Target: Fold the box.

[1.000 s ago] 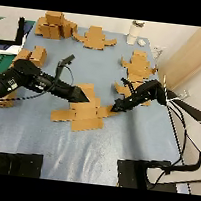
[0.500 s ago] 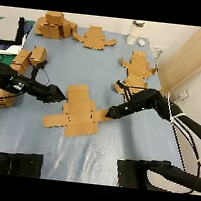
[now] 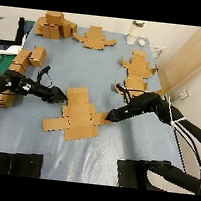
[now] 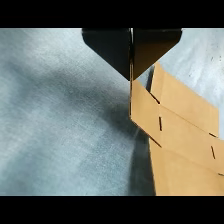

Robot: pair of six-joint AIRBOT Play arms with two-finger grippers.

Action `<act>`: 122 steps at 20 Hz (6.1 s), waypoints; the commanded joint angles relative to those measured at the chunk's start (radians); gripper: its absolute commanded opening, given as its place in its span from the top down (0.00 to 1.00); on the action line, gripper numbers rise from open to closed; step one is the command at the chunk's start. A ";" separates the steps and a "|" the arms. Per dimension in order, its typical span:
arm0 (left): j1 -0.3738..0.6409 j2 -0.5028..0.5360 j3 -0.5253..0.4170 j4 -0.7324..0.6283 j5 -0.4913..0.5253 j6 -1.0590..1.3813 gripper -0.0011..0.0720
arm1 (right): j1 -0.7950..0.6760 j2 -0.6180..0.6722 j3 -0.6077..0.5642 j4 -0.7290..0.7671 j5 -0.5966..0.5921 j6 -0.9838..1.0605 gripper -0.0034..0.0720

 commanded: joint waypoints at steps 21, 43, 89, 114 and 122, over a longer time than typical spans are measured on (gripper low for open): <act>-0.074 -0.197 0.160 -0.042 -0.245 0.191 0.97 | 0.001 0.001 -0.002 -0.009 -0.005 0.000 0.95; -0.403 0.171 0.042 -0.123 0.167 0.826 0.98 | -0.187 -0.002 0.267 -0.072 0.017 0.176 0.51; -0.460 0.208 -0.237 -0.228 0.268 1.150 0.97 | -0.180 -0.002 0.267 -0.072 0.060 0.172 0.51; -0.508 0.208 -0.239 -0.211 0.270 1.116 0.97 | 0.201 0.203 0.220 -0.642 -0.285 0.708 0.95; -0.508 0.207 -0.239 -0.211 0.270 1.116 0.97 | 0.718 0.554 -0.139 -0.678 -0.084 0.672 0.95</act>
